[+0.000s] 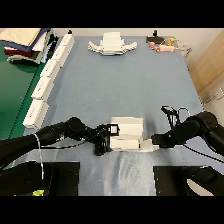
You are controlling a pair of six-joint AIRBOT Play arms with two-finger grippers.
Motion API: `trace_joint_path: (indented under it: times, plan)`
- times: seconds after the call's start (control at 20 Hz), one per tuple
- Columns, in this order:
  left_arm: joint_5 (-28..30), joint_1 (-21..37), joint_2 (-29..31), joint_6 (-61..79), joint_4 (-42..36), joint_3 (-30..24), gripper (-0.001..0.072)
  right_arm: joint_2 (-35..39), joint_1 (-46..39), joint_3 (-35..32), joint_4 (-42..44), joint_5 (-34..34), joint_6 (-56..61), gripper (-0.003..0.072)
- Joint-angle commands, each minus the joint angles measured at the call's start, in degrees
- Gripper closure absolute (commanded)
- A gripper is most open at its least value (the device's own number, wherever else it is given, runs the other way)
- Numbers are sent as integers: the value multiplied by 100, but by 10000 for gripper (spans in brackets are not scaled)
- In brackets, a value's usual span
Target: Fold the box.
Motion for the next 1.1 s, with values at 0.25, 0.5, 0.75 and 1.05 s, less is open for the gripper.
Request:
trace_joint_path:
  times: [0.25,0.5,0.75,1.05]
  plan:
    - [2,0,-2,0,0,4,296,127,-7,50,1049,367,-599,285]
    - [2,0,-2,0,0,4,296,127,-7,50,1071,402,-597,285]
    - [2,0,-2,0,0,4,296,127,-4,87,1261,411,-597,285]
    - [2,0,-2,0,0,4,296,127,2,199,1294,404,-586,278]
